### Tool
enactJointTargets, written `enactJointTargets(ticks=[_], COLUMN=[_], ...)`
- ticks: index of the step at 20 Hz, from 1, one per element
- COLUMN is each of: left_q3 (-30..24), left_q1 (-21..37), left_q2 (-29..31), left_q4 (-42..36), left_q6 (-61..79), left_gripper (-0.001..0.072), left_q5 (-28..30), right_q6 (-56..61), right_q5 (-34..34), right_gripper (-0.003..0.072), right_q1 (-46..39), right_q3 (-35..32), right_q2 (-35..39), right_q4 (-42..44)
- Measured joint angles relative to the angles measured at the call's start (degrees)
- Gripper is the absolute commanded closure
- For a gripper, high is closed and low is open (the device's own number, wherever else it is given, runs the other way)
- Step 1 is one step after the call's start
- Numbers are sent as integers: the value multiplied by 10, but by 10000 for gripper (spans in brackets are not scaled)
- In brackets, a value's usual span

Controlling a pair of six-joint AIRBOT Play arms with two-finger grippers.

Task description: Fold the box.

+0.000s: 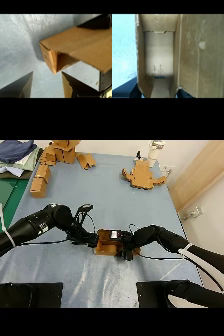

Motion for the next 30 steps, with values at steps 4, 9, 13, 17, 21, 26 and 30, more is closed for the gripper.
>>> enactJointTargets(ticks=[4, 9, 13, 17, 21, 26, 30], left_q3=[-1, -1, 2, 26, 59, 92, 104], left_q1=[-2, -3, -11, -62, -107, -133, -144], left_q2=[-30, -61, -69, -72, -90, -124, -144], left_q4=[-18, -46, -39, 84, 188, 228, 237], left_q6=[-15, -21, -73, -193, -284, -326, -339], left_gripper=[166, 166, 188, 188, 188, 188, 187], left_q5=[26, 61, 74, 76, 37, -6, -14], right_q6=[0, 0, 0, 0, 0, 0, 0], right_q5=[0, 0, 0, 0, 0, 0, 0], right_gripper=[184, 184, 184, 184, 184, 184, 185], right_q1=[0, 0, 0, 0, 0, 0, 0], right_q3=[0, 0, 0, 0, 0, 0, 0], right_q2=[0, 0, 0, 0, 0, 0, 0], right_q4=[0, 0, 0, 0, 0, 0, 0])
